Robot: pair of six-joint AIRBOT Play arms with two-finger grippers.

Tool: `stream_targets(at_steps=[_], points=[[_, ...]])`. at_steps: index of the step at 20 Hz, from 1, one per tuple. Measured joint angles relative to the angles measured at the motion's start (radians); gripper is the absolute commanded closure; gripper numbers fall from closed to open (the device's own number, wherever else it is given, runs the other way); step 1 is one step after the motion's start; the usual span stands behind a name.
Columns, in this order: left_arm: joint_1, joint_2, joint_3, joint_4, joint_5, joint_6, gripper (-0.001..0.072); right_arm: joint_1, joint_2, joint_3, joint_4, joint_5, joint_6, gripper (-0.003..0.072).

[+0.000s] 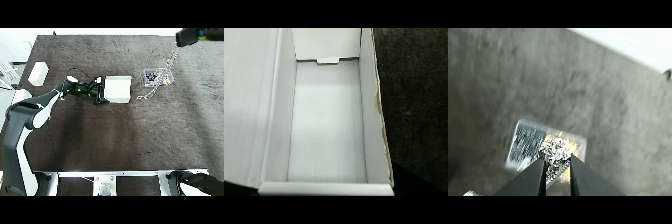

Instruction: Fold the box and place the chain.

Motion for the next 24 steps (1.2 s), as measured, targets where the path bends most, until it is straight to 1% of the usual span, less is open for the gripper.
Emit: stream_targets(at_steps=[3, 8, 10, 13, 14, 16, 19, 24], points=[[0.000, 0.000, 0.000, 0.000, 0.000, 0.000, 0.0420, -0.002, -0.001, -0.130, 0.051, -0.024, 0.038, 0.0683], [0.000, 0.000, 0.000, 0.000, 0.000, 0.000, 0.0420, -0.019, -0.002, -0.374, 0.108, -0.150, 0.125, 0.0682], [0.000, 0.000, 0.000, 0.000, 0.000, 0.000, 0.0420, -0.042, -0.002, -0.457, 0.118, -0.177, 0.151, 0.0682], [0.000, 0.000, 0.000, 0.000, 0.000, 0.000, 0.0420, -0.090, -0.005, -0.570, 0.127, -0.259, 0.180, 0.0680], [0.000, 0.000, 0.000, 0.000, 0.000, 0.000, 0.0420, -0.105, -0.009, -0.598, 0.134, -0.285, 0.187, 0.0649], [0.000, 0.000, 0.000, 0.000, 0.000, 0.000, 0.0420, -0.127, -0.019, -0.634, 0.149, -0.319, 0.197, 0.0429], [0.000, 0.000, 0.000, 0.000, 0.000, 0.000, 0.0420, -0.145, -0.028, -0.665, 0.161, -0.328, 0.205, 0.0411], [0.000, 0.000, 0.000, 0.000, 0.000, 0.000, 0.0419, -0.150, -0.032, -0.679, 0.198, -0.330, 0.200, 0.0413]])
